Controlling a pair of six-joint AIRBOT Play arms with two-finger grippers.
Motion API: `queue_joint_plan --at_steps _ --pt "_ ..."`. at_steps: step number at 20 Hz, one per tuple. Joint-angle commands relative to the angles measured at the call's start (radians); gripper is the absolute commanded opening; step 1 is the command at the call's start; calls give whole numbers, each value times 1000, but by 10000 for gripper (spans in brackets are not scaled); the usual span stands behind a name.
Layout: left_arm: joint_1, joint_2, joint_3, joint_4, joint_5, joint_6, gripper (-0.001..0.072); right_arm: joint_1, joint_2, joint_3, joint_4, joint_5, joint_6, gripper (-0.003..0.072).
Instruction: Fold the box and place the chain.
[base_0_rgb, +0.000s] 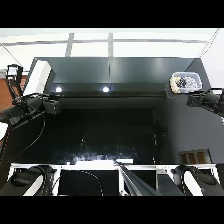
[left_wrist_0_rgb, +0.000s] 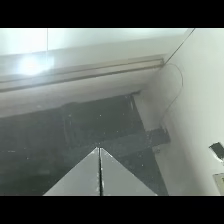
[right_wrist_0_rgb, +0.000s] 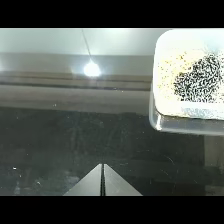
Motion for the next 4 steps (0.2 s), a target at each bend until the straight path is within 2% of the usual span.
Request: queue_joint_plan --at_steps 1,4 --pt "0 1 -1 0 2 0 27 0 1 0 0 0 0 13" --pt "0 1 -1 0 2 0 27 0 1 0 0 0 0 13"
